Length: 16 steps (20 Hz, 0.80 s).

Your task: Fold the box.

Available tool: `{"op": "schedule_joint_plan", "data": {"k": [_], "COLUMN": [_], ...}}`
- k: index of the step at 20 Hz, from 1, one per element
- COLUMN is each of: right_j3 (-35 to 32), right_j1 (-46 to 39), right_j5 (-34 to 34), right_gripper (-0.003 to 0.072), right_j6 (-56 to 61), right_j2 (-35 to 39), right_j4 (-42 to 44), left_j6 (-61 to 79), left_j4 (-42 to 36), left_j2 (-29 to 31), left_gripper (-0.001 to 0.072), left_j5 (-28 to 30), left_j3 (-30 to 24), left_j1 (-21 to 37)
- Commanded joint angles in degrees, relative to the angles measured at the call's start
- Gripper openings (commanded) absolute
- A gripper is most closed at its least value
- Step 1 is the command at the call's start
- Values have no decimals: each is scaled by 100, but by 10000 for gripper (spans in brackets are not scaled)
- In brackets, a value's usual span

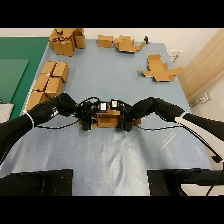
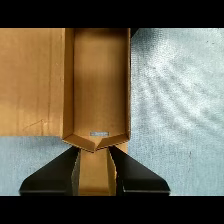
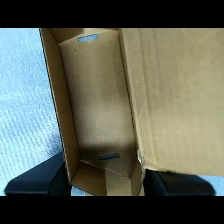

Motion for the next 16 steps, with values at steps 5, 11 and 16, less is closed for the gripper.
{"op": "schedule_joint_plan", "data": {"k": [5,11,16], "right_j3": [2,2,2], "right_j1": [-4,-4,-4], "right_j5": [-7,-7,-9], "right_gripper": [497,498,498], "right_j6": [4,4,4], "right_j2": [0,0,0], "right_j4": [4,4,4], "left_j6": [0,15,22], "left_j4": [-195,-343,-562], "left_j2": [-7,-22,-28], "left_gripper": [232,232,232], "left_j5": [-7,-7,20], "left_j3": [2,2,2], "left_j1": [-9,-9,-9]}}
